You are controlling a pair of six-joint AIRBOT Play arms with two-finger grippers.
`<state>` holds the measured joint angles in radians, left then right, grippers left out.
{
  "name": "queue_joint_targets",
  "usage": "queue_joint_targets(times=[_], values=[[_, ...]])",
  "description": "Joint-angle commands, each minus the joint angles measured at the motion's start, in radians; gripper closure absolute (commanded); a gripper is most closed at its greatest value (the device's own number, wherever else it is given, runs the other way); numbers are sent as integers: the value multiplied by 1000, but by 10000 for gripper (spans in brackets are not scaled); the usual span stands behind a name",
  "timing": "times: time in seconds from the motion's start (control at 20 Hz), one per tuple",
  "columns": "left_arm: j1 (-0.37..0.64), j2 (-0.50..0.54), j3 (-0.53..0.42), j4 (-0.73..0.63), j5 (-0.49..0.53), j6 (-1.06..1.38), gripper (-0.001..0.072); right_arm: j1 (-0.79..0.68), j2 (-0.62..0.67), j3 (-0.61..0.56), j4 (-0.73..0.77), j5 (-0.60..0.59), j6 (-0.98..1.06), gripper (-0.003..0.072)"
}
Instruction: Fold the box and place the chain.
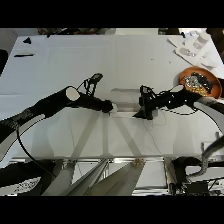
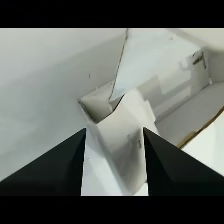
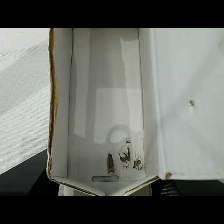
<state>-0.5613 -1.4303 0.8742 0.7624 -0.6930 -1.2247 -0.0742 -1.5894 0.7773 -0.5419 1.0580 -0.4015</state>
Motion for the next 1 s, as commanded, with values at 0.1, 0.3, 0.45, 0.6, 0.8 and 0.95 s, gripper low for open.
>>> queue_joint_targets(times=[0.1,0.3,0.45,0.6,0.8,0.95], values=[[-23,0,82,56,-90,-156,334,0,0,0,0,0,0,365],[-45,-13,83,153,-138,-229,367,0,0,0,0,0,0,365],[-56,-21,83,303,-143,-339,368,0,0,0,0,0,0,365],[-60,-21,84,387,-145,-392,444,0,0,0,0,0,0,365],[-64,-21,92,413,-135,-452,437,0,0,0,0,0,0,365],[-72,-21,107,416,-134,-470,437,0,0,0,0,1,0,365]])
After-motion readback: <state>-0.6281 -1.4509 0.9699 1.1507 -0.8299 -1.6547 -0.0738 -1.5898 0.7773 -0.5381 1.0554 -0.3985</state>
